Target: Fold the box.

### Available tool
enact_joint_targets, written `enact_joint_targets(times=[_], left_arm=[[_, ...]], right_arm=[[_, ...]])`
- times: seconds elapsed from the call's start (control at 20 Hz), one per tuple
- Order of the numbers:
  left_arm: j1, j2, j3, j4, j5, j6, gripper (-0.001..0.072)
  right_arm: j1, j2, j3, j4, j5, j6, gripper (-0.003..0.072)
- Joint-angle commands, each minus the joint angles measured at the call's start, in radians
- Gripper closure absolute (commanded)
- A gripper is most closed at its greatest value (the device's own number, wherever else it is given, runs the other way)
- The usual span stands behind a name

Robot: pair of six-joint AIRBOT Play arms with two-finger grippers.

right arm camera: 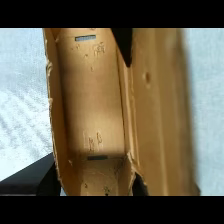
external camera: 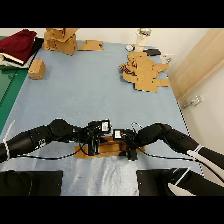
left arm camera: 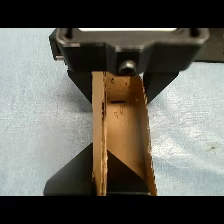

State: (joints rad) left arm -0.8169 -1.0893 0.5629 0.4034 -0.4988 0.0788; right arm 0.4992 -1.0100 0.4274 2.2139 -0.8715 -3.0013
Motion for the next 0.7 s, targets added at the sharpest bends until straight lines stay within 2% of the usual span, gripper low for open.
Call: enact_joint_targets(times=[0.0,0.2,0.25,0.3,0.35,0.5,0.55,0.65], left_arm=[[0.0,0.0,0.001,0.0,0.0,0.0,0.0697],[0.002,0.0,0.001,0.001,0.021,-0.001,0.0694],[0.002,0.0,0.001,0.002,0.03,-0.001,0.0645],[0.002,0.0,0.001,0.002,0.045,-0.01,0.0323],[0.002,0.0,0.001,0.002,0.063,-0.052,0.0147],[0.024,0.011,0.001,0.109,0.081,-0.181,0.0145],[0.044,0.031,0.001,0.184,0.056,-0.273,0.0145],[0.095,0.095,0.001,0.352,-0.054,-0.52,0.0144]], right_arm=[[0.001,0.0,-0.001,-0.001,-0.002,0.0,0.0178],[0.001,0.0,-0.001,0.0,-0.002,0.0,0.0178],[0.001,0.0,-0.001,-0.001,-0.002,0.0,0.0178],[0.001,0.0,-0.001,0.0,-0.002,0.0,0.0178],[0.001,0.0,-0.001,0.0,-0.002,0.0,0.0178],[0.001,0.0,-0.001,0.0,-0.002,0.0,0.0178],[0.001,0.0,-0.001,0.0,-0.002,0.0,0.0178],[0.001,0.0,-0.001,-0.002,-0.002,0.0,0.0178]])
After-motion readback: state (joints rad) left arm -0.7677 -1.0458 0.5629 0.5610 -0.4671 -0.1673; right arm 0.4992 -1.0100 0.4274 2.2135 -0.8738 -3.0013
